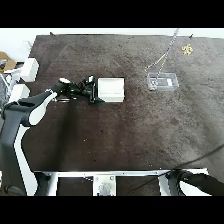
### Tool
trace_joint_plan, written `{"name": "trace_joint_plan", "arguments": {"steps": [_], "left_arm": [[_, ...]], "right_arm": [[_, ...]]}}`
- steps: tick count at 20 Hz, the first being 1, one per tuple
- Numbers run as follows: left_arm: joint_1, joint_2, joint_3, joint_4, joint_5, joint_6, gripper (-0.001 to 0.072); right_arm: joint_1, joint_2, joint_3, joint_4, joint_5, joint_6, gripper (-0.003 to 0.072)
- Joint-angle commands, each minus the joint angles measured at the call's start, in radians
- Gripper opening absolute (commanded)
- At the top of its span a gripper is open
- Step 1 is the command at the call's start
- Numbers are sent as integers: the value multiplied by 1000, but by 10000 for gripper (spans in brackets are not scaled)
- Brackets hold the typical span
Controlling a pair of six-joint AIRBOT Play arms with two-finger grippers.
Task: Fold the box and place the chain.
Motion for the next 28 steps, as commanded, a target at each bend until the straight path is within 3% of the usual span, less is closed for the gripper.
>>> {"name": "trace_joint_plan", "arguments": {"steps": [1, 6, 14, 18, 28], "left_arm": [[1, 0, 0, 0, 0, 0, 222], [1, 0, 0, 0, 0, 0, 222], [1, 0, 0, 0, 0, 0, 222], [1, 0, 0, 0, 0, 0, 222], [1, 0, 0, 0, 0, 0, 222]], "right_arm": [[126, 68, 0, -13, -111, -80, 4], [224, 67, -65, -7, -130, -89, 4], [236, 66, -357, 177, -342, -85, 3], [269, 37, -505, 250, -522, -85, 4], [321, -127, -694, 253, -533, -59, 3]]}}
